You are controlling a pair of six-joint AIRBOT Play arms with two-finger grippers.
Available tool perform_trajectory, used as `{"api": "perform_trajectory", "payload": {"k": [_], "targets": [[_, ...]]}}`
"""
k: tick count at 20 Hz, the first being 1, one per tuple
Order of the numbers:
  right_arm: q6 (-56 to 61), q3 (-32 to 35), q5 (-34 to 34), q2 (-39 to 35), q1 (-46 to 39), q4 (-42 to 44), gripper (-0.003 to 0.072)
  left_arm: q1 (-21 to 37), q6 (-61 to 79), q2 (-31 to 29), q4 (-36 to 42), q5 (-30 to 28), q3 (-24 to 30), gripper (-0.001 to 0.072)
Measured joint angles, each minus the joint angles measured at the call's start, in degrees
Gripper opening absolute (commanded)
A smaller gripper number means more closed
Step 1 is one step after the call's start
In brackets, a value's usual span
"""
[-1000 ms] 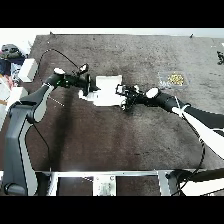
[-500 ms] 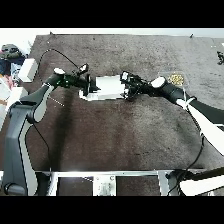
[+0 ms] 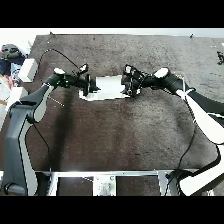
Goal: Fold the box and place the chain.
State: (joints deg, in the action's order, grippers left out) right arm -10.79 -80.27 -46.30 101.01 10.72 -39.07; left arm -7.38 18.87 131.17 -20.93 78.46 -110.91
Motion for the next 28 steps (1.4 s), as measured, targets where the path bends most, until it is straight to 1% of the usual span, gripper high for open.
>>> {"api": "perform_trajectory", "payload": {"k": [6, 7, 14, 15, 16, 22, 28], "targets": [[-0.02, -7.65, -7.74, 6.19, -1.31, -0.26, 0.0683, 0.0, 0.0, 0.0, 0.0, -0.02, 0.0, 0.0013], [0.04, -8.66, -8.98, 7.15, -1.42, -0.26, 0.0652, 0.0, 0.02, 0.0, 0.0, -0.02, 0.0, 0.0013], [-0.02, -16.83, -17.27, 14.67, -1.81, -0.24, 0.0651, 0.0, 0.02, 0.0, 0.02, 0.0, 0.0, 0.0013], [-0.04, -17.9, -18.34, 15.61, -1.84, -0.22, 0.0605, 0.0, 0.02, 0.0, 0.02, 0.0, 0.0, 0.0013], [-0.07, -18.73, -19.32, 16.39, -1.84, -0.2, 0.0602, 0.0, 0.02, 0.0, 0.0, 0.04, 0.0, 0.0013], [-0.35, -20.57, -22.14, 18.4, -1.86, 0.68, 0.0603, 0.0, 0.04, 0.0, 0.0, 0.04, 0.0, 0.0013], [-1.68, -20.85, -22.71, 20.06, -1.81, 2.8, 0.0602, 0.0, 0.04, 0.0, 0.02, 0.04, 0.0, 0.0013]]}}
